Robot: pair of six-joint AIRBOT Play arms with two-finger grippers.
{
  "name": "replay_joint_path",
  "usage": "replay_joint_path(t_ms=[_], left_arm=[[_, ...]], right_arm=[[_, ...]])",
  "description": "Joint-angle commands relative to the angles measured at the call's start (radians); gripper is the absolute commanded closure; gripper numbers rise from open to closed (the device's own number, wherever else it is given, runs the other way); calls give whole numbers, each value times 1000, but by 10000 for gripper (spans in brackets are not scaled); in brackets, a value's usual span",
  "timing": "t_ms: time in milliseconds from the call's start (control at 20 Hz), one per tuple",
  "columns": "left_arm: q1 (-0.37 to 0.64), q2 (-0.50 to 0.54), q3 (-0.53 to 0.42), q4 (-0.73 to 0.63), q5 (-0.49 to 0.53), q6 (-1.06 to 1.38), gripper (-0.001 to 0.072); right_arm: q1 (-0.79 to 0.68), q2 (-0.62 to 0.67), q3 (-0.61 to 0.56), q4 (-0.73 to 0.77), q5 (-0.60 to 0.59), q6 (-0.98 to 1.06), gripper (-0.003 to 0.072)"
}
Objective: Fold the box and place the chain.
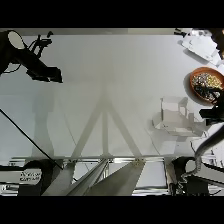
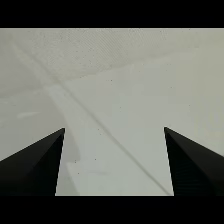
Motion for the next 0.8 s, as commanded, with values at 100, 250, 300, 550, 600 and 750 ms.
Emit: replay_joint_path(t_ms=[100,250,300,550,600,750], left_arm=[[0,-1,0,0,0,0,14],[0,-1,0,0,0,0,14],[0,-1,0,0,0,0,14],[0,-1,0,0,0,0,14],[0,-1,0,0,0,0,14],[1,-1,0,0,81,50,14]], right_arm=[[114,122,-1,303,-66,-80,677],[211,227,-29,587,-197,-145,678],[248,253,-47,628,-232,-148,678],[425,334,-216,712,-388,-139,677],[446,344,-256,740,-424,-136,678],[507,389,-370,799,-552,-128,678]])
